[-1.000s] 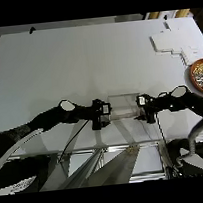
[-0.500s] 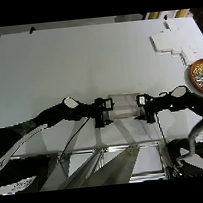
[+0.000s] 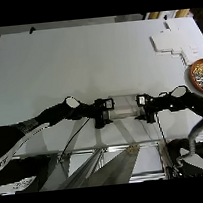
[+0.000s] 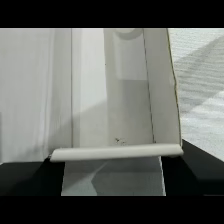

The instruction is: Fold the box and place the chain.

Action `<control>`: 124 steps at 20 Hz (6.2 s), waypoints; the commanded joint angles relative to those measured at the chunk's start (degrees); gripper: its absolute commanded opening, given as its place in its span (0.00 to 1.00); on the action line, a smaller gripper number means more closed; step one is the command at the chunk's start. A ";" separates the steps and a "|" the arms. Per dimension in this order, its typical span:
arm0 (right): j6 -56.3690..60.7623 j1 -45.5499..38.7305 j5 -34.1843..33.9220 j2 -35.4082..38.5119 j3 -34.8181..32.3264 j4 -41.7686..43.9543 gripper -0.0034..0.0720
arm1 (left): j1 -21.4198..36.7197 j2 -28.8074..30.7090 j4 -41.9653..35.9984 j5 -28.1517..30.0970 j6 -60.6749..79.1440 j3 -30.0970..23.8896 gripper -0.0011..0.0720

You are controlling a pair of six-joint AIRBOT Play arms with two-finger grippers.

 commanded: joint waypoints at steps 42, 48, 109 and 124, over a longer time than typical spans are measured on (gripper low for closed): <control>6.51 0.00 2.51 1.79 0.11 -0.09 0.96 | -0.02 -0.04 0.28 -0.11 -0.09 0.07 0.36; 19.71 0.00 5.33 9.14 0.11 -13.14 0.93 | -0.02 -0.04 0.31 -0.11 -0.09 0.04 0.36; 12.74 5.84 2.56 9.84 1.97 -10.64 0.18 | -0.02 -0.04 0.28 -0.11 -0.09 0.04 0.36; 14.29 5.79 1.49 13.46 -0.90 -9.22 0.41 | -0.02 -0.04 0.31 -0.11 -0.07 0.04 0.36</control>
